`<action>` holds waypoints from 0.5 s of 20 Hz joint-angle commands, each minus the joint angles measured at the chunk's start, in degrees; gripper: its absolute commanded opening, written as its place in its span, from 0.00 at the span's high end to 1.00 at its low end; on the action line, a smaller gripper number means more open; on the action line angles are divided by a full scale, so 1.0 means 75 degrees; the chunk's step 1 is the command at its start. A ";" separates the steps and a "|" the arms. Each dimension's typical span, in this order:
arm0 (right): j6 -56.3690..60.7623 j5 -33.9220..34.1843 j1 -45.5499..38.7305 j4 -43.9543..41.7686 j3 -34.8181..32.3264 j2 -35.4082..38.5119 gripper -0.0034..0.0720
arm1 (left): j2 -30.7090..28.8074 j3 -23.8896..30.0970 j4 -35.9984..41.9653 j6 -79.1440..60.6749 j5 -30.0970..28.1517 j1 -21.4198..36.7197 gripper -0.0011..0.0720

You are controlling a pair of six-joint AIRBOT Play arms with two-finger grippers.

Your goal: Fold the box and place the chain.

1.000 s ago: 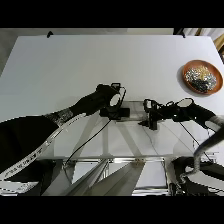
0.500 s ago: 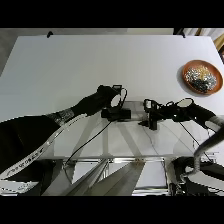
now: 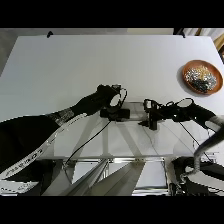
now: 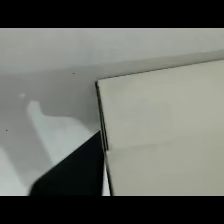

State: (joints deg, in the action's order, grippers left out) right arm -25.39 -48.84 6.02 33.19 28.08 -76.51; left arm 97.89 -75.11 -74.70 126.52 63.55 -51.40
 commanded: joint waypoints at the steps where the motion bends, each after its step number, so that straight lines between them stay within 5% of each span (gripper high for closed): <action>1: 0.0003 0.0000 0.0006 -0.0003 0.0003 0.0003 0.42 | -0.0149 -0.0003 -0.0108 -0.0274 0.0105 0.0041 0.48; 5: 0.0003 0.0000 0.0006 -0.0003 0.0003 0.0003 0.42 | -0.0504 -0.0003 -0.0152 -0.0274 0.0166 0.0166 0.26; 10: 0.0003 0.0000 0.0006 -0.0003 0.0003 0.0003 0.42 | -0.0898 0.0000 -0.0420 -0.0498 0.0571 0.0297 0.29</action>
State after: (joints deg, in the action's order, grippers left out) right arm -25.34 -48.77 6.02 33.15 28.08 -76.51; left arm 92.68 -75.16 -76.20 123.76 66.02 -49.65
